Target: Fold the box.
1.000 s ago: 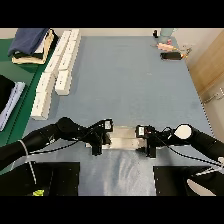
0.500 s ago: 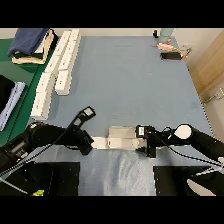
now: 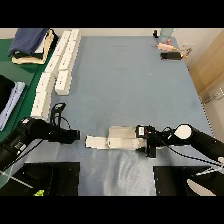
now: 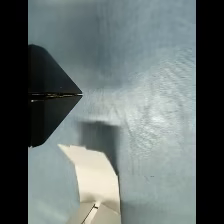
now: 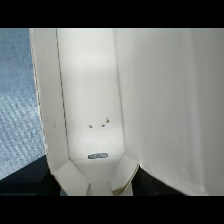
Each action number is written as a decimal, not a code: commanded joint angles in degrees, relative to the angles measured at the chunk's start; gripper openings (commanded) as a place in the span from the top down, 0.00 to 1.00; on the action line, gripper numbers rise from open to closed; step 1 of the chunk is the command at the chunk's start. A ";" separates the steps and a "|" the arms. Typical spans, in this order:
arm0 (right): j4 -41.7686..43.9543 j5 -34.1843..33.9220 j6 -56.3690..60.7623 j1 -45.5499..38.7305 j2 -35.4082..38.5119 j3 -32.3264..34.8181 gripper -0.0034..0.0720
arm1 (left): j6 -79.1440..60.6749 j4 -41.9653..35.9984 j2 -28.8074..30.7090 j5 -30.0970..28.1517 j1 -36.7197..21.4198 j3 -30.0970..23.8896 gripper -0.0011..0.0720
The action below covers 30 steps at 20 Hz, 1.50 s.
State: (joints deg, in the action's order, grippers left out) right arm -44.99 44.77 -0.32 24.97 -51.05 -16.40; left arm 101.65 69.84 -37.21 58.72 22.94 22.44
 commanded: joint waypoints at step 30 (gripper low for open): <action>0.02 0.00 0.02 0.04 0.02 -0.02 0.29 | -15.58 -29.49 -8.17 -14.29 14.93 2.62 0.33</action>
State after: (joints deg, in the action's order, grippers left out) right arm -44.97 44.80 -0.30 24.99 -51.05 -16.40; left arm 90.80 44.97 -45.43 44.91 37.87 24.99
